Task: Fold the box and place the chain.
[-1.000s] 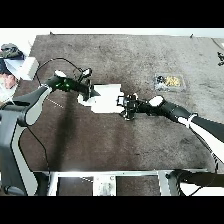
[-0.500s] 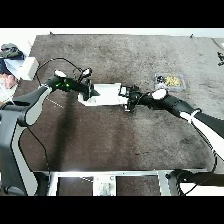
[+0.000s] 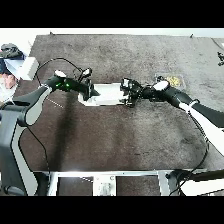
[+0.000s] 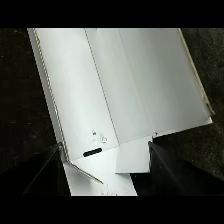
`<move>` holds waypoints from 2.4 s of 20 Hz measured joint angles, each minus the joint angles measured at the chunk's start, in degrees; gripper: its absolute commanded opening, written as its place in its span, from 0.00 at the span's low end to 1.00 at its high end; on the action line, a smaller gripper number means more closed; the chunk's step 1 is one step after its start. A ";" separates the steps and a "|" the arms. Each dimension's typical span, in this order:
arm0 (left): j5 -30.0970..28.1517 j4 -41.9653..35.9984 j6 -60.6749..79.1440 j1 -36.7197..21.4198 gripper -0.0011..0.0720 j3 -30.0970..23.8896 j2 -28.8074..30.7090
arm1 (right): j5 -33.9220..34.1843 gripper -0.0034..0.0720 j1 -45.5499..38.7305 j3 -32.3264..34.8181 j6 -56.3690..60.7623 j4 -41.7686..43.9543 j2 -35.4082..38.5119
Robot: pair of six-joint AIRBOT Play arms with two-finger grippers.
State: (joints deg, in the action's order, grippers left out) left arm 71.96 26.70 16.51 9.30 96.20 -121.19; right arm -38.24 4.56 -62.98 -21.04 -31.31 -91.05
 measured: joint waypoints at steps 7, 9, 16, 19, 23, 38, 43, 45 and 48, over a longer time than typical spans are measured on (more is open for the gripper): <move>0.00 -0.02 0.00 0.00 0.03 0.00 0.00 | -4.37 0.91 -2.01 -4.28 1.51 -1.88 -2.93; 0.00 -0.02 0.00 0.00 0.03 0.00 0.00 | -5.07 0.91 -2.40 -5.20 1.57 -2.21 -3.26; 0.02 -0.11 0.00 0.00 0.03 0.00 0.00 | -10.84 0.91 -3.85 -10.80 2.89 -2.36 -7.80; 0.00 -0.17 0.00 0.00 0.03 0.00 0.00 | -14.95 0.91 -5.18 -14.62 4.68 -2.36 -10.67; -0.02 -0.17 0.00 0.00 0.03 0.00 0.00 | -19.93 0.91 -6.01 -19.32 6.19 -2.45 -14.05; 0.04 -0.17 0.04 0.00 0.03 0.00 0.00 | -25.27 0.91 -4.02 -23.52 4.50 -4.74 -20.04; 0.04 -0.17 0.07 0.00 0.03 0.00 0.00 | -24.22 0.91 -3.19 -23.52 3.17 -4.55 -21.16; 0.04 -0.17 0.04 0.00 0.03 0.00 0.00 | -23.74 0.91 -3.10 -23.52 2.99 -4.52 -21.31; 0.04 -0.17 0.04 0.00 0.03 0.00 0.00 | -23.19 0.91 -3.04 -23.52 2.75 -4.48 -21.42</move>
State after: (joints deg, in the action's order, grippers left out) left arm 72.01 26.52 16.56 9.30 96.20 -121.19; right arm -61.43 1.52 -86.50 -18.28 -35.79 -112.46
